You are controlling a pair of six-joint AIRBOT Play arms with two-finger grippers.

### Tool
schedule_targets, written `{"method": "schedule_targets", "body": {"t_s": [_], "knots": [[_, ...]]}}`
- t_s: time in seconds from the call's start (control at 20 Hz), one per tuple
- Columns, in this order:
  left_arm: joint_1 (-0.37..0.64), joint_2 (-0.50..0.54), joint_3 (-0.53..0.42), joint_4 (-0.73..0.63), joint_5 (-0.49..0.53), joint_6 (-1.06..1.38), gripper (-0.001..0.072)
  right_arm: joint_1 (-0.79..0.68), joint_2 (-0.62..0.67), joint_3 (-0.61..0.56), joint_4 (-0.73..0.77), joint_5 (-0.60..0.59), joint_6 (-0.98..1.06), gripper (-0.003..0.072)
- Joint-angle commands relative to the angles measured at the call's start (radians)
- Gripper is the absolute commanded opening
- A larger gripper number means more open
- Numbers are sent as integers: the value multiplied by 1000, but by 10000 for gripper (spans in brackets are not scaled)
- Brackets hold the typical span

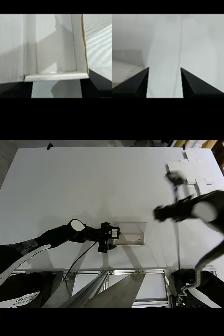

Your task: Fold the box and place the chain.

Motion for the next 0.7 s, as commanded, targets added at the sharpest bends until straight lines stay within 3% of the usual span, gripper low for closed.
{"method": "schedule_targets", "body": {"t_s": [0.0, 0.25, 0.35, 0.65], "knots": [[1, 1, 0, 0, 0, 0, 389, -310, 34, 92, -43, -16, -224, 412], [1, 1, 0, 0, 0, 0, 389, -711, -16, 90, -34, -203, -249, 395], [1, 1, 0, 0, 0, 0, 389, -789, -72, 90, -39, -243, -254, 285], [1, 1, 0, 0, 0, 0, 389, -921, -304, 90, -39, -309, -332, 280]]}}
